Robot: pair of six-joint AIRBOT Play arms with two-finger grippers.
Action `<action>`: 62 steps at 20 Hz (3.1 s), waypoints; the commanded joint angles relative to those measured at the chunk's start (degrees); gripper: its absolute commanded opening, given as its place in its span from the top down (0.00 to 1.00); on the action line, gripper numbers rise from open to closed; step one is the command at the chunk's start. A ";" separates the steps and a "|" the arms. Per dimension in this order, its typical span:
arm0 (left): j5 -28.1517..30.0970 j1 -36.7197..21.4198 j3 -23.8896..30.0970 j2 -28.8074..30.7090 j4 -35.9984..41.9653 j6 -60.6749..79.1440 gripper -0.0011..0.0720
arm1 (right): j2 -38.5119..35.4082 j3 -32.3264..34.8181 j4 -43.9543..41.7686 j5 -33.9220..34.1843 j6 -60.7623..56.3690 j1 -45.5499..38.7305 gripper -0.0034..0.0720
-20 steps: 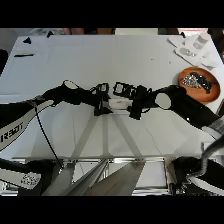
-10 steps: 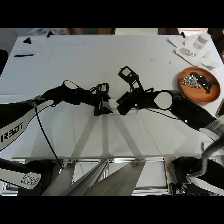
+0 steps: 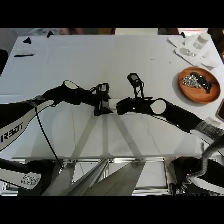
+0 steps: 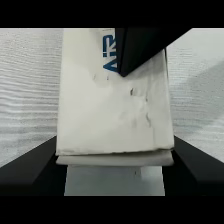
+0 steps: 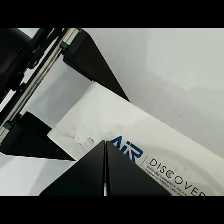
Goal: Fold the box and place the chain.
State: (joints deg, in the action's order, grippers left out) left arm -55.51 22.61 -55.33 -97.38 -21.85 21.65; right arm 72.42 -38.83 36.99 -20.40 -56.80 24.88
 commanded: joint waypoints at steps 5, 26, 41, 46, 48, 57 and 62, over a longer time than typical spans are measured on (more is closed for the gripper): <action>0.00 0.00 -0.02 -0.02 0.02 0.00 0.55 | 0.55 3.13 -0.59 0.44 0.28 0.15 0.93; 0.00 0.00 -0.02 -0.02 0.02 -0.02 0.55 | -1.55 3.04 -17.84 -2.38 15.58 0.15 0.94; 0.00 0.00 -0.02 -0.02 0.02 -0.02 0.55 | -4.72 3.04 -13.22 1.84 15.30 -0.61 0.93; 0.00 0.00 -0.02 -0.02 0.02 -0.02 0.55 | -17.14 3.02 -7.87 4.50 15.28 -9.64 0.93; -0.02 0.00 -0.02 -0.02 0.02 0.00 0.55 | -21.94 3.02 -2.10 2.71 15.17 -14.51 0.93; -0.02 0.00 -0.02 -0.02 0.02 0.00 0.55 | -26.38 3.06 39.21 -22.47 -7.74 -33.97 0.93; 0.00 0.02 -0.02 -0.02 0.48 -0.02 0.55 | -26.40 3.06 41.46 -23.71 -7.72 -39.01 0.93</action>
State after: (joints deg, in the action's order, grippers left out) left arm -55.53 22.61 -55.35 -97.41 -21.80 21.63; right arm 46.15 -35.75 73.97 -41.67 -62.43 -11.22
